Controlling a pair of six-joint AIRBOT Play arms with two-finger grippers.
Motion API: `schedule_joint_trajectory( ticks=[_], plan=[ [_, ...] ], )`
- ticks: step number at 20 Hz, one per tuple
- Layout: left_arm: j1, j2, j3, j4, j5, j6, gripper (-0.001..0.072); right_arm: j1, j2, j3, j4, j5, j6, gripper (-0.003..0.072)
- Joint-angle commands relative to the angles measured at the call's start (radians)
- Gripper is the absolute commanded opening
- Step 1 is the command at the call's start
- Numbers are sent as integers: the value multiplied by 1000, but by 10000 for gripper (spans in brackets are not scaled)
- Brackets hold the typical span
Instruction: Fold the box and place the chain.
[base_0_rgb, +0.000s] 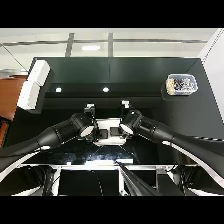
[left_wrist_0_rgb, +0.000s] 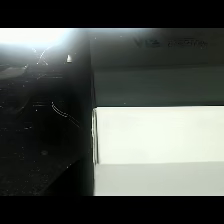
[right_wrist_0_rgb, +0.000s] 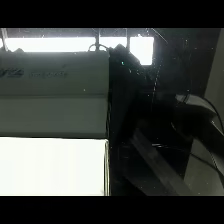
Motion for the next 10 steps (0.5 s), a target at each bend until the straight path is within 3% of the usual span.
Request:
schedule_joint_trajectory(
  ticks=[1,3,4,5,10],
  plan=[
    [0,0,0,0,-1,0,28,-1,0,1,0,-5,2,36],
    [0,0,0,0,-1,1,28,-1,2,1,-2,-5,1,39],
    [0,0,0,1,-1,1,28,-1,6,2,-3,-5,1,241],
    [0,0,0,1,-1,1,28,-1,12,2,-4,-5,0,383],
    [0,0,0,1,-3,1,28,-1,58,2,-4,1,-78,383]
  ],
)
